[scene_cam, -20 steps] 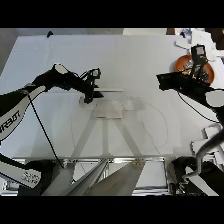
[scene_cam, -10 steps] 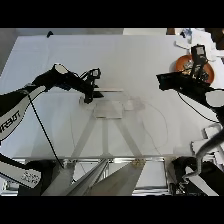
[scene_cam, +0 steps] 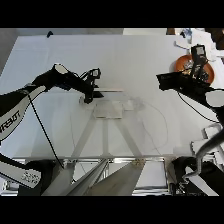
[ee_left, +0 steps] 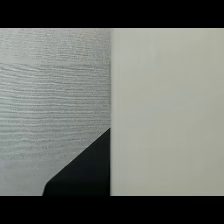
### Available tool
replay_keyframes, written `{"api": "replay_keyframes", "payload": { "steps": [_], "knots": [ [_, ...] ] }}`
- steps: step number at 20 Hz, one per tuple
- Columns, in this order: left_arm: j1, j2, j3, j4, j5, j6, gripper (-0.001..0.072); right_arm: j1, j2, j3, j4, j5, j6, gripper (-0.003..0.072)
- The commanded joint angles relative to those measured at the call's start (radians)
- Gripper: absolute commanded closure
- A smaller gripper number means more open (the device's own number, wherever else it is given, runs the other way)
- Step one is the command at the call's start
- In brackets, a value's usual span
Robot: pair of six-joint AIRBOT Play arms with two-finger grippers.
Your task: Fold the box and place the chain.
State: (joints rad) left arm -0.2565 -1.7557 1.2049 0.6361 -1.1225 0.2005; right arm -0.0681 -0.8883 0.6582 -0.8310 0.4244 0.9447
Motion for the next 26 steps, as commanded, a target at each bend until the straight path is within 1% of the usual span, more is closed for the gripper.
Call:
{"api": "replay_keyframes", "payload": {
  "steps": [1,3,4,6,8,9,12,13,15,17,20,22,24,26],
  "knots": [
    [-0.001,-0.001,-0.001,0.000,0.000,0.001,0.0698,0.000,0.001,0.000,0.002,-0.033,0.001,0.0391],
    [-0.001,-0.001,-0.001,0.000,0.000,0.001,0.0698,0.001,0.001,0.001,0.000,-0.007,-0.009,0.0385],
    [-0.001,-0.001,-0.001,0.000,0.000,0.001,0.0698,0.000,0.001,0.001,-0.001,0.044,-0.064,0.0375],
    [0.000,-0.001,-0.001,0.000,0.000,0.001,0.0698,0.001,0.001,0.001,-0.001,0.218,-0.257,0.0186],
    [-0.001,-0.001,-0.001,0.000,0.000,0.001,0.0698,0.000,0.001,0.001,0.000,0.386,-0.464,0.0169],
    [-0.001,-0.001,0.000,0.000,0.000,0.001,0.0698,0.001,0.001,0.000,0.002,0.446,-0.560,0.0140],
    [-0.001,-0.001,-0.001,0.001,0.000,0.001,0.0698,0.000,0.001,0.000,0.028,0.586,-0.768,0.0129],
    [-0.001,-0.001,-0.001,0.001,0.000,0.001,0.0698,0.001,0.001,0.000,0.044,0.606,-0.816,0.0115],
    [-0.001,-0.001,-0.001,0.000,0.000,0.001,0.0698,0.000,0.001,0.000,0.088,0.608,-0.880,0.0012],
    [-0.001,-0.001,-0.001,0.000,0.000,0.001,0.0698,0.000,0.001,0.000,0.161,0.607,-0.916,-0.0016],
    [-0.001,-0.001,-0.001,0.000,0.000,0.001,0.0698,0.000,0.001,0.000,0.286,0.613,-0.919,-0.0016],
    [-0.001,-0.001,0.000,0.000,0.000,0.001,0.0698,0.009,0.001,0.000,0.343,0.617,-0.919,-0.0015],
    [-0.001,-0.001,-0.001,0.001,0.000,0.001,0.0698,0.061,0.000,0.000,0.328,0.585,-0.919,-0.0012],
    [-0.001,-0.001,-0.001,0.000,0.000,0.001,0.0698,0.128,-0.004,0.000,0.306,0.582,-0.919,-0.0012]
  ]
}}
